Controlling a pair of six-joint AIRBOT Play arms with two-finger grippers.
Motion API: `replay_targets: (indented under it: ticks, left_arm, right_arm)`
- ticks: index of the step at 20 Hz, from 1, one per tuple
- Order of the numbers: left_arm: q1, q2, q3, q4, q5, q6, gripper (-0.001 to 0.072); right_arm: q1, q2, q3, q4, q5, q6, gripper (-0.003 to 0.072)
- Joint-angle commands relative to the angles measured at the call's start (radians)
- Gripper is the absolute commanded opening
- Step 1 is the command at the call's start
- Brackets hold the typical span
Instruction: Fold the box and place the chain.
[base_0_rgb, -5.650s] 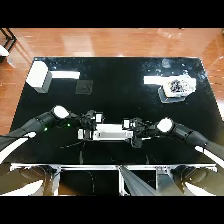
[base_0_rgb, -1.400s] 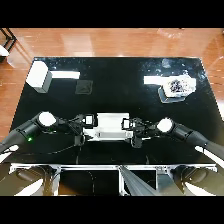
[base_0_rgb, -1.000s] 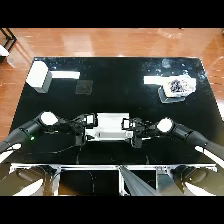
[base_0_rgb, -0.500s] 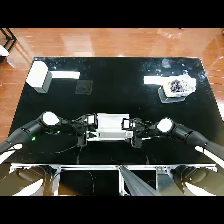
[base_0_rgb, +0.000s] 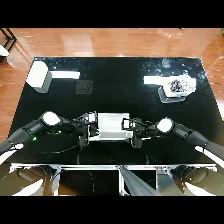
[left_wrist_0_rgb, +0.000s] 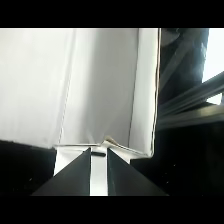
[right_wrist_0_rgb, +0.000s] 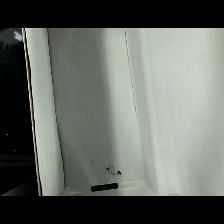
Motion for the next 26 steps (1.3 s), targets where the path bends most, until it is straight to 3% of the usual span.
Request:
replay_targets:
  ticks: [1, 7, 11, 15, 17, 18, 19, 21, 22, 23, 24, 25, 26]
  left_arm:
    - [-0.019, -0.021, 0.0, -0.033, 0.009, 0.0, 0.0191]
    - [-0.086, -0.038, 0.0, -0.032, 0.09, -0.008, 0.0191]
    - [-0.085, -0.049, 0.0, -0.032, 0.087, -0.039, 0.0199]
    - [-0.085, -0.049, 0.0, -0.032, 0.086, -0.039, 0.0376]
    - [-0.085, -0.049, 0.0, -0.031, 0.084, -0.038, 0.0352]
    - [-0.085, -0.049, 0.0, -0.029, 0.084, -0.038, 0.0268]
    - [-0.085, -0.049, 0.0, -0.029, 0.087, -0.038, 0.0263]
    - [-0.085, -0.049, 0.0, -0.029, 0.086, -0.038, 0.0396]
    - [-0.085, -0.049, 0.0, -0.029, 0.086, -0.039, 0.0395]
    - [-0.085, -0.049, 0.0, -0.028, 0.086, -0.039, 0.0386]
    - [-0.084, -0.048, 0.0, -0.026, 0.085, -0.046, 0.0245]
    - [-0.084, -0.046, 0.002, -0.011, 0.084, -0.065, 0.0042]
    - [-0.08, -0.039, 0.005, 0.019, 0.077, -0.089, 0.0017]
  right_arm:
    - [0.001, 0.0, 0.0, 0.0, 0.0, 0.0, 0.0335]
    - [0.001, 0.0, 0.0, 0.0, 0.0, 0.0, 0.0335]
    - [0.001, 0.0, 0.0, 0.0, 0.0, 0.0, 0.0334]
    - [0.001, 0.0, 0.0, 0.0, 0.0, 0.0, 0.0335]
    - [0.001, 0.0, 0.0, 0.0, 0.0, 0.0, 0.0335]
    - [0.001, 0.0, 0.0, 0.0, 0.0, 0.0, 0.0334]
    - [0.001, 0.0, 0.0, 0.0, 0.0, 0.0, 0.0334]
    - [0.001, 0.0, 0.0, 0.0, 0.0, 0.0, 0.0335]
    - [0.001, 0.0, 0.0, 0.0, 0.0, 0.0, 0.0335]
    - [0.001, 0.0, 0.0, 0.0, 0.0, 0.0, 0.0334]
    - [0.001, 0.0, 0.0, 0.0, 0.0, 0.0, 0.0335]
    - [0.001, 0.0, 0.0, 0.0, 0.0, 0.0, 0.0335]
    - [0.001, 0.0, 0.0, 0.0, 0.0, 0.0, 0.0334]
